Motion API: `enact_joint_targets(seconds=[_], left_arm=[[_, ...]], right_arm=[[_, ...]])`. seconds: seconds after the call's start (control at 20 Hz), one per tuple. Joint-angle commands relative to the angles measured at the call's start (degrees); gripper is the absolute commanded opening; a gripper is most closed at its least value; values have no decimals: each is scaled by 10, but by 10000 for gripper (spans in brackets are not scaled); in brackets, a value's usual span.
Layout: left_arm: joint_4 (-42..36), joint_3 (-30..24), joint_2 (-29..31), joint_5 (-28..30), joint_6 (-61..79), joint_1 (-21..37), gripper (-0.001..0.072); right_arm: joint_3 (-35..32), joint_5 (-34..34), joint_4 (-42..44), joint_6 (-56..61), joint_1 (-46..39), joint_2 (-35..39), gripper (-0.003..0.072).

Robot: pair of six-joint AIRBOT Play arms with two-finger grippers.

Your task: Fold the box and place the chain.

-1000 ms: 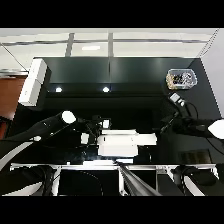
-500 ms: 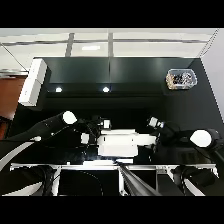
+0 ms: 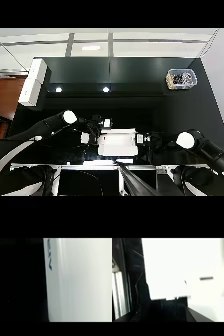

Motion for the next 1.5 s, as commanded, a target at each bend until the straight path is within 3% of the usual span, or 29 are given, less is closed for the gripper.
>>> enact_joint_targets(seconds=[0.0, 0.5, 0.95, 1.15, 1.45], left_arm=[[-2, 1, 0, -7, -2, 0, 24], [-2, 1, 0, -7, -2, 0, 24], [-2, 1, 0, -7, -2, 0, 24], [-2, 1, 0, -7, -2, 0, 24], [-2, 1, 0, -7, -2, 0, 25]], right_arm=[[0, -45, 13, -35, 33, -14, 624], [0, -106, 7, -66, 55, -31, 624], [0, -75, 26, -66, 56, -38, 624], [0, -158, 53, -66, 97, -62, 624], [0, -173, 52, -66, 119, -79, 624]])
